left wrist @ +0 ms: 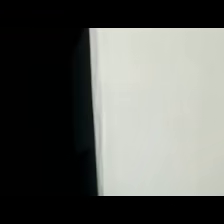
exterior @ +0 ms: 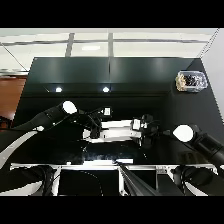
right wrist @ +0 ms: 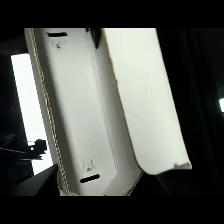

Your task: Fold the box and place the chain.

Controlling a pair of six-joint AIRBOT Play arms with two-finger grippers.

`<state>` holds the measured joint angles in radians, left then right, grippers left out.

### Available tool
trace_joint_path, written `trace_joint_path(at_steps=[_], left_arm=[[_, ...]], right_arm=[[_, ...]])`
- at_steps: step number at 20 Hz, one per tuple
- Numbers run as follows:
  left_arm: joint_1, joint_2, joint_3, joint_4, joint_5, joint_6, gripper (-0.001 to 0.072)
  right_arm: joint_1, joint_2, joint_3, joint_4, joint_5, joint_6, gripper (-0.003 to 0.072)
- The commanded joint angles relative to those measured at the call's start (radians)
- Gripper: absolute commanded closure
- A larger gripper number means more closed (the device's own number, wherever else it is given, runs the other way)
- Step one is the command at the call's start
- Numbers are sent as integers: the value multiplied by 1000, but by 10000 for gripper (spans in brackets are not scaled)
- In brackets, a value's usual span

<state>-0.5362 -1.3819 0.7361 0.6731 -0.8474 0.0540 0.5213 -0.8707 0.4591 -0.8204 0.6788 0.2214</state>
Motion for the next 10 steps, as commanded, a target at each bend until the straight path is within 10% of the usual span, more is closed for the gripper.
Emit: trace_joint_path(at_steps=[1,10], left_arm=[[0,0,0,0,-1,2,683],[0,0,0,0,-1,2,683]], right_arm=[[-54,-5,20,8,48,-6,35],[-54,-111,2,204,84,-228,36]])
